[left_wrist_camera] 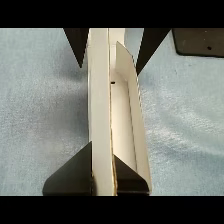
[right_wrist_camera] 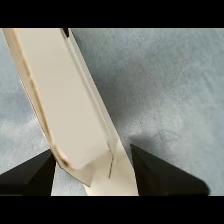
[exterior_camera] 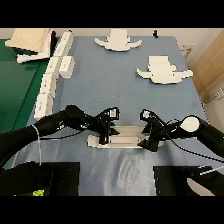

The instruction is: Fold the box.

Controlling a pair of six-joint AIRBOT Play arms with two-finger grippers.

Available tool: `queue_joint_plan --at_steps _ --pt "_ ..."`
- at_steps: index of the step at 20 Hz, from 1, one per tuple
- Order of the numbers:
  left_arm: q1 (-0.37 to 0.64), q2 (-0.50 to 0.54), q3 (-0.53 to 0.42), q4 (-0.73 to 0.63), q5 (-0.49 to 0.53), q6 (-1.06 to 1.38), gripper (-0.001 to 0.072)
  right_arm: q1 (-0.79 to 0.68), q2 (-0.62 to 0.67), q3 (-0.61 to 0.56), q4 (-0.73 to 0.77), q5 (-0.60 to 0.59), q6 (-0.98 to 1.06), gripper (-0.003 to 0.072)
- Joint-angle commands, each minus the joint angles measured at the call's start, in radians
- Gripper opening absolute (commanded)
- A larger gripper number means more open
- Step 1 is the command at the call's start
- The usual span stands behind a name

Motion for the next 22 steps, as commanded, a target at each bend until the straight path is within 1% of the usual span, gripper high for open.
queue_joint_plan --at_steps 1,4,6,10,12,17,20,22 --pt "0.0 0.0 0.001 0.0 0.0 0.0 0.0017 -0.005 -0.001 -0.003 0.004 0.042 -0.064 0.0698" --pt "0.0 0.0 0.001 0.0 0.001 0.0 0.0017 -0.005 -0.003 -0.003 0.068 0.044 -0.303 0.0698" --pt "0.0 0.0 0.001 0.0 0.001 0.0 0.0017 -0.005 -0.023 -0.003 0.103 0.042 -0.401 0.0698" --pt "0.0 0.0 0.001 0.0 0.001 0.0 0.0017 -0.006 -0.101 -0.003 0.139 0.042 -0.462 0.0698" --pt "0.0 0.0 0.001 0.0 0.001 0.0 0.0017 -0.013 -0.111 -0.004 0.149 0.04 -0.518 0.0698" --pt "0.0 0.0 0.001 0.0 0.001 0.0 0.0017 -0.064 -0.145 -0.039 0.244 0.015 -0.591 0.0698" --pt "0.0 0.0 0.001 0.0 0.001 0.0 0.0017 -0.081 -0.146 -0.047 0.251 -0.001 -0.591 0.0678" --pt "0.0 0.0 0.001 0.0 0.001 0.0 0.0017 -0.081 -0.146 -0.068 0.252 -0.01 -0.609 0.0678"
